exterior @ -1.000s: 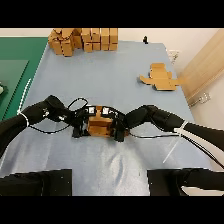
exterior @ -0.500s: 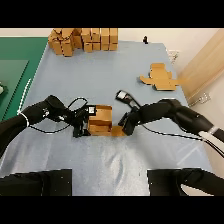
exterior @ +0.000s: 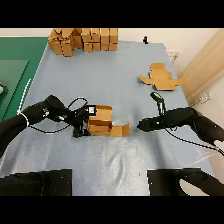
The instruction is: Fold the box.
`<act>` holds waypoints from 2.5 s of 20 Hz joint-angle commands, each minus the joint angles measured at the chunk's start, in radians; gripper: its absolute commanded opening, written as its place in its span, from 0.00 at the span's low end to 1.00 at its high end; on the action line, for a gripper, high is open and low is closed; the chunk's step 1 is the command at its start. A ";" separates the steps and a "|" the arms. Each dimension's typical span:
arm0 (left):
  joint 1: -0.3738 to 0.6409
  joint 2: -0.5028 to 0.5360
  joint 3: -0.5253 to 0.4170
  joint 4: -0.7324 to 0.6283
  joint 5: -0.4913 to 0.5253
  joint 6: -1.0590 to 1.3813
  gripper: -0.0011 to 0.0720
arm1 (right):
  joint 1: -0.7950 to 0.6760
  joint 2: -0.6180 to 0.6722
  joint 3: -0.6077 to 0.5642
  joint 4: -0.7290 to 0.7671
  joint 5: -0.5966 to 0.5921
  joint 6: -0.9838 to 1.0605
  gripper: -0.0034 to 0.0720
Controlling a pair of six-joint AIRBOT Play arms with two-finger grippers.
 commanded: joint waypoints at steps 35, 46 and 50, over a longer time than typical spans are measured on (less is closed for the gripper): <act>0.000 0.000 0.000 0.000 0.012 0.000 0.04 | 0.328 -0.343 0.269 0.183 0.055 0.243 0.71; 0.000 0.000 0.000 0.000 0.012 0.000 0.04 | 0.538 -0.460 0.525 -0.343 -0.077 0.801 0.71; 0.000 0.000 0.000 0.000 0.012 0.000 0.04 | 0.583 -0.497 0.604 -0.457 -0.166 0.959 0.71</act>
